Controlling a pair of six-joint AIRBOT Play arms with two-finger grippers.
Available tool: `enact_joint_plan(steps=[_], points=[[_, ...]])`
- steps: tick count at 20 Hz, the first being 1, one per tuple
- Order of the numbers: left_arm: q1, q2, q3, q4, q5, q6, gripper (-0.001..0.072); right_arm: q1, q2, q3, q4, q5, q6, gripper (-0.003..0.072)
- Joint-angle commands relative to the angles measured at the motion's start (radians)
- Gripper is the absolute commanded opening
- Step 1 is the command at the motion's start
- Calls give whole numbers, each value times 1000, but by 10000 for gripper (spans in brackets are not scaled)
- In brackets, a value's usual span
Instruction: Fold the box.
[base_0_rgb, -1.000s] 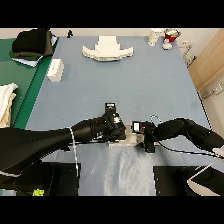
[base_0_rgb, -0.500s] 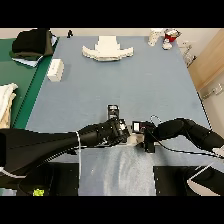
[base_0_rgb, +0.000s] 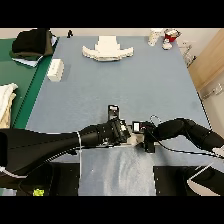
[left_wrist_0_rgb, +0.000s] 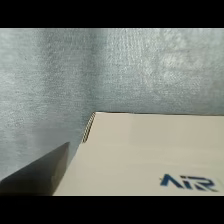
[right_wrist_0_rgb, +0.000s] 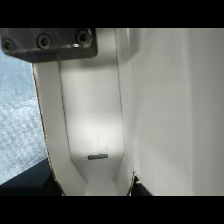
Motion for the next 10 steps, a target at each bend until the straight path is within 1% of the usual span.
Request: enact_joint_plan(steps=[1,9,10], points=[[0,0,1,-3,-5,-3,497,1,0,0,0,0,2,467],[0,0,17,6,-4,-3,497,1,0,0,0,0,2,467],[1,0,18,14,-5,-3,436,1,0,0,0,0,2,467]])
